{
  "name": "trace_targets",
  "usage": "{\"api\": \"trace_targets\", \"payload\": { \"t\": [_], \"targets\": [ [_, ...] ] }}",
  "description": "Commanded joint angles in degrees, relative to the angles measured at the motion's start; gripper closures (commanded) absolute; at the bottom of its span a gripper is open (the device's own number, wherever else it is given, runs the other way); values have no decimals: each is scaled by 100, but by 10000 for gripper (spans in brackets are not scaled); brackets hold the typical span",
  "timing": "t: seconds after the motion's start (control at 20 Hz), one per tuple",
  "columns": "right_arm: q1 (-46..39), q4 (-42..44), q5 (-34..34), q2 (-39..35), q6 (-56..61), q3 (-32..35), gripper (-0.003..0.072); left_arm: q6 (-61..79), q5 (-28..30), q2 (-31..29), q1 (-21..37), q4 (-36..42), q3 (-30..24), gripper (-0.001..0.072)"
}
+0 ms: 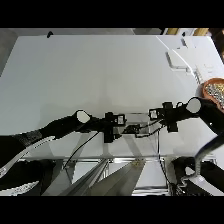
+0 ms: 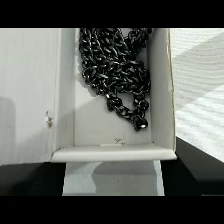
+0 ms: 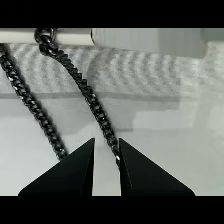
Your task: Fold the box and place the chain.
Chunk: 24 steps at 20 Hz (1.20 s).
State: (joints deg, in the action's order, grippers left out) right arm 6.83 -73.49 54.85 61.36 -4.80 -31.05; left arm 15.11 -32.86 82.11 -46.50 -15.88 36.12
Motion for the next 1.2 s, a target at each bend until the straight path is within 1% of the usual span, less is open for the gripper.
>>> {"api": "trace_targets", "payload": {
  "t": [0.0, 0.05, 0.1, 0.15, 0.45, 0.5, 0.75, 0.85, 0.9, 0.95, 1.05, 1.15],
  "targets": [
    [-4, -24, -201, 262, -20, 2, 516, 0, 2, -4, -2, 0, -2, 378],
    [-4, -24, -223, 262, -20, 2, 553, 0, 0, -4, -2, 0, -2, 378],
    [-4, -24, -205, 262, -17, 2, 624, 0, 0, -4, -2, 0, -2, 378],
    [-4, -24, -177, 262, -17, 4, 640, 0, 2, -4, -2, 0, -2, 378],
    [-4, -24, 42, 262, -17, 2, 638, 0, 0, -4, -2, 0, -2, 378],
    [-4, -24, 66, 262, -17, 4, 623, 0, 2, -4, -2, 0, -2, 378],
    [-4, -26, 101, 262, -17, 11, 624, 0, 2, -4, -2, 0, -2, 378],
    [-4, -26, 105, 262, -20, 120, 626, 0, 0, -4, -2, 0, -2, 378],
    [-4, -26, 107, 262, -20, 199, 631, 0, 2, -4, -2, -2, -2, 378],
    [-4, -26, 107, 256, -20, 251, 666, 0, 2, -4, -2, 0, -2, 378],
    [-4, -44, 122, 107, -17, 262, 667, 0, 2, -4, -2, -2, -2, 378],
    [-4, -35, 127, -251, -13, 262, 667, 0, 2, -4, -2, 0, -2, 378]
  ]
}}
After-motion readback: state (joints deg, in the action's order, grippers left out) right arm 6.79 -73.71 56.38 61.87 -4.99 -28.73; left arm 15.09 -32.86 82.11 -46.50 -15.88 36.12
